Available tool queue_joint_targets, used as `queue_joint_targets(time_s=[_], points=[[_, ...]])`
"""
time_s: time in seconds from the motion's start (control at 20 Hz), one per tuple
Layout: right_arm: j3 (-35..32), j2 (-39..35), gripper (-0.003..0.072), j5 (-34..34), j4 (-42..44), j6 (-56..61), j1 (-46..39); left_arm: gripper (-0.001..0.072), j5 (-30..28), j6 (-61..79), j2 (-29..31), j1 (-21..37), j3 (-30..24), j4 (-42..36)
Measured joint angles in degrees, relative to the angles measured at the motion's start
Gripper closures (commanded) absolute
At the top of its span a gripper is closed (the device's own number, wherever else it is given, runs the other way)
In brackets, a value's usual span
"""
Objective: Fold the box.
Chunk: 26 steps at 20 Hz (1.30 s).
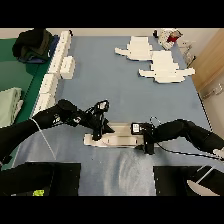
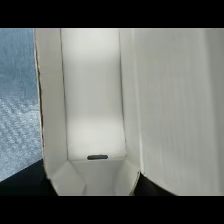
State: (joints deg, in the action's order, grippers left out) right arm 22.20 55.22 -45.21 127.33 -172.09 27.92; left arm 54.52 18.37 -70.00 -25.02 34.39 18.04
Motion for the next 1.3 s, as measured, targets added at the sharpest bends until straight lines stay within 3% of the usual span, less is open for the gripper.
queue_joint_targets(time_s=[0.05,0.15,0.35,0.4,0.45,0.7,0.8,1.0,1.1,1.3], points=[[0.0,0.1,0.0114,0.0,-0.3,0.0,0.0,0.0696,0.0,0.0,0.0,0.0,0.0,0.0],[0.0,0.1,0.0209,0.1,-0.5,0.0,0.0,0.0696,0.0,0.0,0.0,0.0,0.0,0.0],[0.0,0.0,0.0201,0.1,-0.7,0.0,0.1,0.0696,0.0,0.0,0.0,0.0,0.0,0.0],[0.0,-0.3,0.0149,-0.1,-0.6,0.1,0.1,0.0696,0.0,0.0,0.0,0.0,0.0,0.0],[0.0,-0.8,0.0027,-0.2,-0.5,0.1,0.1,0.0696,0.0,0.0,0.0,0.0,0.0,0.0],[0.0,-2.8,0.0003,-0.4,0.1,0.6,0.1,0.0696,0.0,0.0,0.0,0.0,0.0,0.0],[0.0,-2.9,0.0049,-0.3,0.2,0.8,0.1,0.0696,0.0,0.0,0.0,0.0,0.0,0.0],[0.0,-2.4,0.0057,-0.2,0.2,1.0,0.1,0.0696,0.0,0.0,0.0,0.0,0.0,0.0],[0.0,-1.8,0.0178,0.3,0.2,1.0,0.1,0.0696,0.1,0.0,0.0,0.0,0.0,0.0],[0.0,-0.6,0.0178,0.7,0.3,1.0,0.1,0.0696,0.2,0.0,0.0,-0.1,0.0,0.1]])
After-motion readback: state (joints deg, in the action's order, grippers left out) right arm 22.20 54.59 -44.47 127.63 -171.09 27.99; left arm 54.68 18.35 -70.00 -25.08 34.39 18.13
